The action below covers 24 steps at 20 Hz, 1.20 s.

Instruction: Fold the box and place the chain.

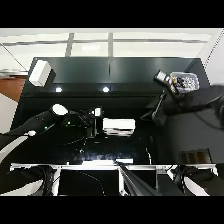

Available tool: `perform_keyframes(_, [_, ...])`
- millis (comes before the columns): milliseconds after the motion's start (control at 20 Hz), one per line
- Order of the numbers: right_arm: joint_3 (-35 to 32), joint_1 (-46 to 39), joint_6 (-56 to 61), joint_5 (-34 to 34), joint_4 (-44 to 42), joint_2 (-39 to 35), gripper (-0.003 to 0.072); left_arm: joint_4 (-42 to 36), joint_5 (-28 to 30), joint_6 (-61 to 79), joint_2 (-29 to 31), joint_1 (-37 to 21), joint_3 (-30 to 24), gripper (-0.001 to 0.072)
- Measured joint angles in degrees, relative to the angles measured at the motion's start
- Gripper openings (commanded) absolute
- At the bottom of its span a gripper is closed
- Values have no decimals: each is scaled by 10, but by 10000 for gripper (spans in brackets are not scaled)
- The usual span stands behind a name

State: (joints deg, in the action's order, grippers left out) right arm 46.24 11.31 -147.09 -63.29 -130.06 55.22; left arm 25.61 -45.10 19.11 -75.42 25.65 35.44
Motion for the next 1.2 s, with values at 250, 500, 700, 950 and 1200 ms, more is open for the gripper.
perform_keyframes(250, [-101,73,-127,142,-77,-13,692,0,0,0,0,0,0,339])
perform_keyframes(500, [-121,119,-171,189,-85,-14,692,1,0,0,0,0,0,339])
perform_keyframes(700, [-125,129,-182,183,-71,-9,692,2,0,0,0,0,0,339])
perform_keyframes(950, [-126,133,-179,165,-61,-6,693,3,0,0,0,0,0,339])
perform_keyframes(1200, [-126,148,-108,168,-3,-6,692,3,0,-1,0,0,0,339])
